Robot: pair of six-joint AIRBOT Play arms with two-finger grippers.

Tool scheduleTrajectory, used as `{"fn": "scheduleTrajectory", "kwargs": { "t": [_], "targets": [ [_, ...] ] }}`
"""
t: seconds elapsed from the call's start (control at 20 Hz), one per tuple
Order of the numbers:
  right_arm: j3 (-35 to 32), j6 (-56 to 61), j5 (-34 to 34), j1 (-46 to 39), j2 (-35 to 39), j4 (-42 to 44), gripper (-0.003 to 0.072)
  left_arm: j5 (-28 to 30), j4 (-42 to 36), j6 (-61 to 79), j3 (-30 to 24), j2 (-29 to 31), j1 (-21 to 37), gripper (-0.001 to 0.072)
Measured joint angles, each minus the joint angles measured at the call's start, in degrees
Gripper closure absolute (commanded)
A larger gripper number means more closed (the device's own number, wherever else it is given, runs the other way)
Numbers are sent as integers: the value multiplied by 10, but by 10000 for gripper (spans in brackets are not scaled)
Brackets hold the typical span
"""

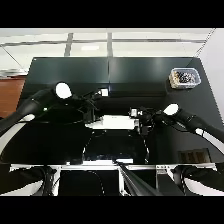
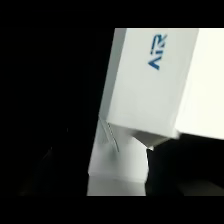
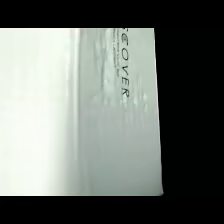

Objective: Fold the box and place the chain.

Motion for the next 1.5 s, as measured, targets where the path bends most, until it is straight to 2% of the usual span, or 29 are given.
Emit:
{"fn": "scheduleTrajectory", "kwargs": {
  "t": [0.05,0.1,0.25,0.4,0.55,0.7,0.85,1.0,1.15,1.35,1.5],
  "targets": [
    [0,0,0,0,0,0,198,-26,10,-32,0,12,6,497],
    [0,0,0,0,0,0,198,-52,20,-62,0,21,10,678],
    [0,0,0,0,0,0,199,-123,1,-113,-12,33,11,684],
    [0,1,0,0,0,0,198,-122,-71,-123,-49,38,-9,683],
    [0,2,0,0,0,1,198,-46,-195,-62,-94,40,-26,683],
    [0,2,0,0,0,1,198,55,-322,19,-118,41,-33,682],
    [0,2,0,0,0,1,199,166,-396,75,-124,39,-36,682],
    [0,2,0,0,0,2,199,258,-420,99,-127,26,-37,681],
    [0,2,0,0,0,2,198,306,-419,108,-125,-3,-37,681],
    [0,3,0,0,0,2,198,310,-403,92,-114,-41,-37,681],
    [0,4,0,0,0,2,198,291,-392,72,-111,-55,-37,681]
  ]
}}
